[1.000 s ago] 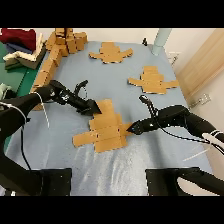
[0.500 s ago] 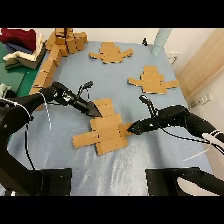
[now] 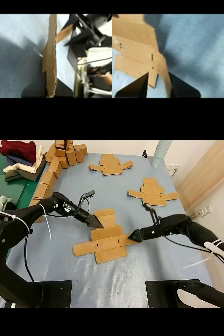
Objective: Fold the box.
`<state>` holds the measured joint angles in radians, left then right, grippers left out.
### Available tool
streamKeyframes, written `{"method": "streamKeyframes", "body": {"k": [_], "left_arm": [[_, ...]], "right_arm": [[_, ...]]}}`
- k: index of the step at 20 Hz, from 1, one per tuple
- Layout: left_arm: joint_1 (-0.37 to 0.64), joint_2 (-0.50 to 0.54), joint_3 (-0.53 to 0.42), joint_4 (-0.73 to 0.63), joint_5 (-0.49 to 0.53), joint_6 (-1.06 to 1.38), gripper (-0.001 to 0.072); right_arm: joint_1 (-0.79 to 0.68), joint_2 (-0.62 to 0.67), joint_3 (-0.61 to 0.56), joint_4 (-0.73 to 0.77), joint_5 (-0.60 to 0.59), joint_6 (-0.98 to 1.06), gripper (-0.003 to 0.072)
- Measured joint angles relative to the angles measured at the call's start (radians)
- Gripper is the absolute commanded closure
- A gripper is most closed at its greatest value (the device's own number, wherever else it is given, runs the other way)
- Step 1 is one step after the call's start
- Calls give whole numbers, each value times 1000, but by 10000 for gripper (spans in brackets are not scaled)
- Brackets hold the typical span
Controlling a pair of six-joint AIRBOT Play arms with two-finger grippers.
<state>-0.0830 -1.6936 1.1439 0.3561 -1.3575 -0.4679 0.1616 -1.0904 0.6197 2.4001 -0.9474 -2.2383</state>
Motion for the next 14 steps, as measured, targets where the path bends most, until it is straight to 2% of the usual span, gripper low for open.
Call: {"method": "streamKeyframes", "body": {"k": [3,4,5,6,14], "left_arm": [[-43,73,-13,0,55,92,702],[-62,102,-27,-2,76,137,701],[-80,125,-43,-2,95,182,700],[-102,144,-61,0,109,233,700],[-203,175,-153,0,288,454,697]], "right_arm": [[-44,0,94,-113,-5,153,322],[-57,0,127,-142,-10,203,453],[-66,0,154,-162,-11,241,647],[-73,0,176,-177,-11,276,673],[-61,0,228,-152,93,360,674]]}}
